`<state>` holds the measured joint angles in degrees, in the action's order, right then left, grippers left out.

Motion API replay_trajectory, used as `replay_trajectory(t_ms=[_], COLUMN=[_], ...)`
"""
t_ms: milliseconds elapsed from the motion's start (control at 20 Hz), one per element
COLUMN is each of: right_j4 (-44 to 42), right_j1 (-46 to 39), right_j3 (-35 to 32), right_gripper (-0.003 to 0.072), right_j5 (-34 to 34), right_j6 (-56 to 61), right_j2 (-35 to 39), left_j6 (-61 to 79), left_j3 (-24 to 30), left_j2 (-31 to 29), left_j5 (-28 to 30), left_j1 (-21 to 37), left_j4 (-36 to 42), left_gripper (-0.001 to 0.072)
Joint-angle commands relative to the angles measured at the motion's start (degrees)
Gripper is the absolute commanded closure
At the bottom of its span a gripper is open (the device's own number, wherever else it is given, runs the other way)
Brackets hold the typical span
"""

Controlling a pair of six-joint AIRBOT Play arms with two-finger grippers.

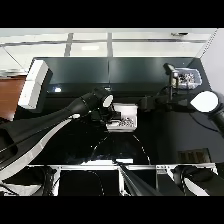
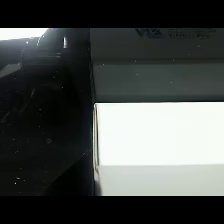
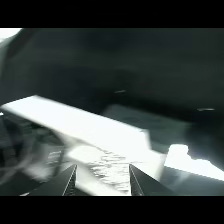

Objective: Fold the box and place the chain.

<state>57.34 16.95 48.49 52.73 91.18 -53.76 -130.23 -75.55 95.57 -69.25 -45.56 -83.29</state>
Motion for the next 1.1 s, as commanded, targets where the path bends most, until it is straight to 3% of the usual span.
replay_trajectory(t_ms=[0,150,200,300,350,550,650,750,800,900,1000,1050], right_j4=[8.9,13.1,13.3,13.3,13.2,13.2,13.2,13.5,13.4,13.4,13.2,13.2], right_j1=[-6.2,-6.7,-6.7,-6.7,-6.7,-6.7,-6.7,-6.7,-6.7,-6.7,-6.7,-6.7], right_j3=[1.4,1.4,1.4,1.4,1.4,1.4,1.4,1.4,1.4,1.4,1.4,1.4], right_gripper=[0.031,0.0311,0.0311,0.031,0.0311,0.031,0.031,0.031,0.031,0.0311,0.031,0.031], right_j5=[4.6,6.0,6.3,6.7,6.9,8.6,8.7,8.7,8.7,8.9,9.2,9.6], right_j6=[0.1,-0.1,-1.0,-2.1,-2.1,-2.1,-2.1,-2.1,-2.1,-2.1,-2.1,-2.1], right_j2=[0.5,0.5,0.5,0.5,0.5,0.5,0.5,0.5,0.5,0.5,0.5,0.5], left_j6=[0.0,-0.1,-0.1,1.2,3.2,8.8,8.4,5.0,5.0,7.3,22.4,33.1], left_j3=[0.0,-0.3,-0.9,-2.6,-3.3,-1.5,3.6,11.9,15.8,22.4,27.8,29.5], left_j2=[0.0,0.0,-0.1,-1.3,-2.6,-13.4,-19.0,-23.4,-24.9,-26.1,-25.7,-25.0], left_j5=[-0.2,0.5,0.0,-2.0,-2.4,-7.8,-13.0,-15.8,-13.4,-4.3,8.1,11.5], left_j1=[0.0,0.3,0.4,0.0,-0.3,-3.1,-2.5,3.1,7.3,17.0,24.6,27.5], left_j4=[0.0,2.3,3.5,2.6,1.7,-13.0,-24.7,-32.8,-31.2,-17.3,5.6,17.5], left_gripper=[0.0683,0.0682,0.0616,0.0142,0.004,0.0032,0.0032,0.0032,0.0032,0.0033,0.0032,0.0032])
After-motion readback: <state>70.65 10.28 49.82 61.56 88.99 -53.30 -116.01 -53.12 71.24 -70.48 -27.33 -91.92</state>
